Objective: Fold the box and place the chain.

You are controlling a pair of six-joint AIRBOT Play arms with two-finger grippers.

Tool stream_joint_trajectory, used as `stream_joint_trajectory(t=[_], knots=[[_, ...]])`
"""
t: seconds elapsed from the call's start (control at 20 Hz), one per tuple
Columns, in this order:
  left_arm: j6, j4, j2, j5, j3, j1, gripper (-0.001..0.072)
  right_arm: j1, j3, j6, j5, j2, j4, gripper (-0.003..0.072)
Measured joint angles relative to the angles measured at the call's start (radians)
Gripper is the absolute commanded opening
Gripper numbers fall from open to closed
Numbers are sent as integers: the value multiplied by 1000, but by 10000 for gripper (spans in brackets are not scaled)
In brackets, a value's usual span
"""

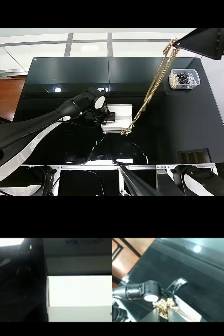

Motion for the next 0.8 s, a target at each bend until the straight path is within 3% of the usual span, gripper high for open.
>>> stream_joint_trajectory(t=[0.5,0.8], knots=[[11,0,0,0,0,0,29,-14,-11,-14,17,5,65,11],[11,0,0,0,0,0,30,104,-214,-58,-70,2,108,11]])
